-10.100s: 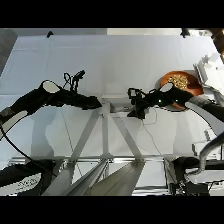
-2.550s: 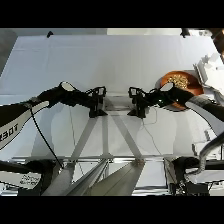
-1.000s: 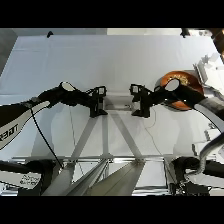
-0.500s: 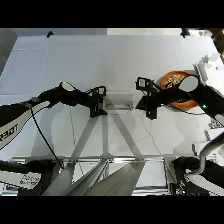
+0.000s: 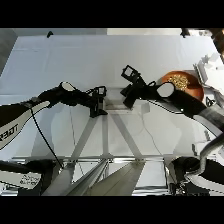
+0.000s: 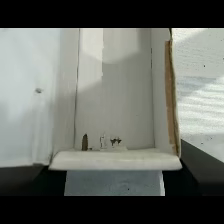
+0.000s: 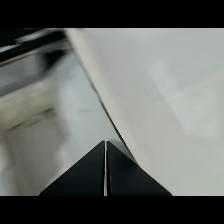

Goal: Fold the box and place the chain.

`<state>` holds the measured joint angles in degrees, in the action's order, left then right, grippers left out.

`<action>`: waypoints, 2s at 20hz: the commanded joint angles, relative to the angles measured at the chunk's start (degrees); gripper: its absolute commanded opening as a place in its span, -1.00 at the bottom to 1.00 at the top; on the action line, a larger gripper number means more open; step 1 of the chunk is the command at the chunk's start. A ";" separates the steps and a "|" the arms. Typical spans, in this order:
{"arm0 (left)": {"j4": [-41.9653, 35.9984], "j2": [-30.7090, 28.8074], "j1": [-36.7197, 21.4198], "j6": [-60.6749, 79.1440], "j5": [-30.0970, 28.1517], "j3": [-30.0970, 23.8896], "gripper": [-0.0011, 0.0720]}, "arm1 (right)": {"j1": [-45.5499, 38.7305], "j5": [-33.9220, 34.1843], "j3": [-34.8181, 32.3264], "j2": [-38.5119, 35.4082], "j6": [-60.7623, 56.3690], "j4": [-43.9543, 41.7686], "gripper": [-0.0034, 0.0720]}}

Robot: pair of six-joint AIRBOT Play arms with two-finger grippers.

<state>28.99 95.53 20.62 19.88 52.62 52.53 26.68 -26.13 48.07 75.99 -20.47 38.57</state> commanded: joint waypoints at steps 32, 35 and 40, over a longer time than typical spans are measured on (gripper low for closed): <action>0.02 -0.04 -0.04 0.02 0.07 -0.02 -0.27 | -3.23 -13.27 0.07 3.32 -9.49 35.98 -0.90; 0.00 -0.04 -0.04 0.02 0.07 -0.02 -0.27 | -3.23 -10.27 0.07 3.30 -9.44 36.06 -0.90; 0.02 -0.04 -0.04 0.02 0.07 -0.02 -0.27 | -3.23 -14.67 0.07 3.30 -9.44 36.02 -0.90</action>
<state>28.99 95.53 20.62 19.90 52.71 52.53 23.46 -39.35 48.10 79.11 -29.95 74.65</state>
